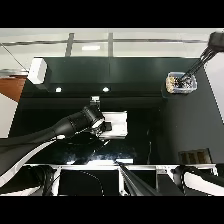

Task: Fold the box and place the chain.

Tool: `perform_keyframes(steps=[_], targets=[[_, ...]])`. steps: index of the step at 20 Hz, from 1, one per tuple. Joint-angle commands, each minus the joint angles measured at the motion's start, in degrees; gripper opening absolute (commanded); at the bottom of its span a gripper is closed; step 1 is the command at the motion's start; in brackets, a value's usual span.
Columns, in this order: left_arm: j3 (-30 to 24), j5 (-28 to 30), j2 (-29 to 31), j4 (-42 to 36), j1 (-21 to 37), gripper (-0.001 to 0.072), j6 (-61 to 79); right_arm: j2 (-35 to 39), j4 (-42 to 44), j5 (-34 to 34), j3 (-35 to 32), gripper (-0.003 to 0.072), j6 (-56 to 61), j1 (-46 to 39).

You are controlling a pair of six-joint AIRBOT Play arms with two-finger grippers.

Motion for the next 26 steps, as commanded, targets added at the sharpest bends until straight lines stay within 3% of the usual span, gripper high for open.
perform_keyframes(steps=[1,3,6,8,12,18,26], targets=[[-0.02,0.02,-0.04,0.0,-0.02,0.0032,0.0,9.4,5.18,1.99,0.13,0.0041,-2.86,-0.02],[-0.02,0.02,-0.04,0.0,-0.02,0.0031,0.02,12.74,13.33,2.91,0.13,0.0041,-7.19,-0.02],[-0.02,0.02,-0.04,0.0,-0.02,0.0031,0.02,15.58,20.96,11.41,0.11,0.0041,-10.05,-0.02],[-0.02,0.02,-0.04,0.0,-0.02,0.0031,0.0,16.11,25.99,18.73,0.0,0.0041,-20.44,-0.02],[-0.02,0.02,-0.04,0.0,-0.02,0.0031,0.02,16.83,40.13,24.3,-4.09,0.0041,-24.81,1.73],[-0.02,0.02,-0.04,0.0,-0.02,0.0031,0.02,18.47,40.72,26.25,-17.75,0.0042,-25.46,12.7],[-0.02,0.02,-0.04,0.0,-0.02,0.0031,0.02,18.47,45.09,19.34,-31.39,0.0042,-27.41,22.45]])
